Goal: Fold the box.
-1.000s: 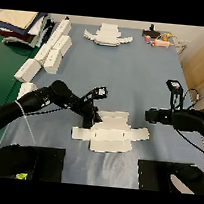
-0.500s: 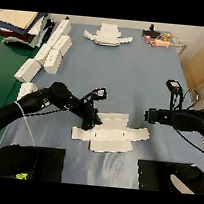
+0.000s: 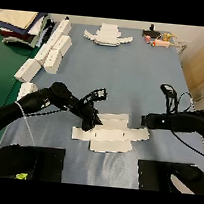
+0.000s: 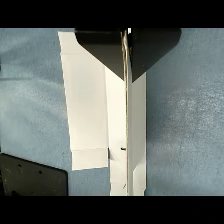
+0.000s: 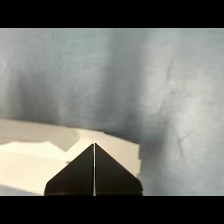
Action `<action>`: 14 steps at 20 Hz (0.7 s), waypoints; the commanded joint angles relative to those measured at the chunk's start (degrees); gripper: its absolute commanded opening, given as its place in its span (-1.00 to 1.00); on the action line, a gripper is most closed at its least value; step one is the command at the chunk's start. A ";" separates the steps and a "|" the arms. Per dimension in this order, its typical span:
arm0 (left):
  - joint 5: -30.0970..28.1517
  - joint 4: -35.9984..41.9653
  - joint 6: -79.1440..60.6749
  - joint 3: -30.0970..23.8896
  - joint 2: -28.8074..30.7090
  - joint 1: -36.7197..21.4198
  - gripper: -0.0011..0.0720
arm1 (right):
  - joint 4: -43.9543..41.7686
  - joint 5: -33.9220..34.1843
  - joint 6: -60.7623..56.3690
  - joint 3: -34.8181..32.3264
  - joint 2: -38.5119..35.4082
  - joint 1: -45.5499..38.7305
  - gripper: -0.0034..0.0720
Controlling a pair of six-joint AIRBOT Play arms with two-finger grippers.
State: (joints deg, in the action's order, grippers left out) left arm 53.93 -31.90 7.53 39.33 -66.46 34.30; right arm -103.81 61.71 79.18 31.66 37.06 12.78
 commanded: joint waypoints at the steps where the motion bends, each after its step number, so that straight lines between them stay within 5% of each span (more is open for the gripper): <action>1: 0.13 -0.04 -0.02 0.02 -0.02 -0.07 -0.93 | -3.58 3.76 3.37 -1.22 -1.77 7.61 -0.91; 6: 0.15 -0.04 0.00 0.00 -0.02 -0.07 -0.93 | -0.39 3.69 2.34 -5.88 -9.27 35.65 -0.90; 7: 0.15 -0.04 -0.02 0.00 -0.02 -0.07 -0.93 | 2.19 3.61 2.29 -6.29 -9.86 40.63 -0.69; 9: 0.11 -0.04 -0.02 0.00 -0.02 -0.07 -0.93 | 11.21 2.16 2.40 -7.02 -9.09 47.12 0.44; 10: 0.09 -0.04 -0.02 0.02 -0.02 -0.07 -0.93 | 17.14 0.57 3.43 -7.56 -7.87 49.29 0.70; 11: 0.11 -0.04 -0.02 0.02 -0.02 -0.09 -0.93 | 22.77 -1.51 5.66 -8.15 -5.88 50.36 0.86; 14: 0.17 -0.04 -0.02 0.00 -0.02 -0.04 -0.93 | 27.74 -7.34 13.38 -8.87 1.73 50.58 0.86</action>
State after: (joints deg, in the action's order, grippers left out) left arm 54.04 -31.94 7.51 39.33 -66.46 34.24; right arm -84.99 59.68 86.21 23.68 33.80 60.18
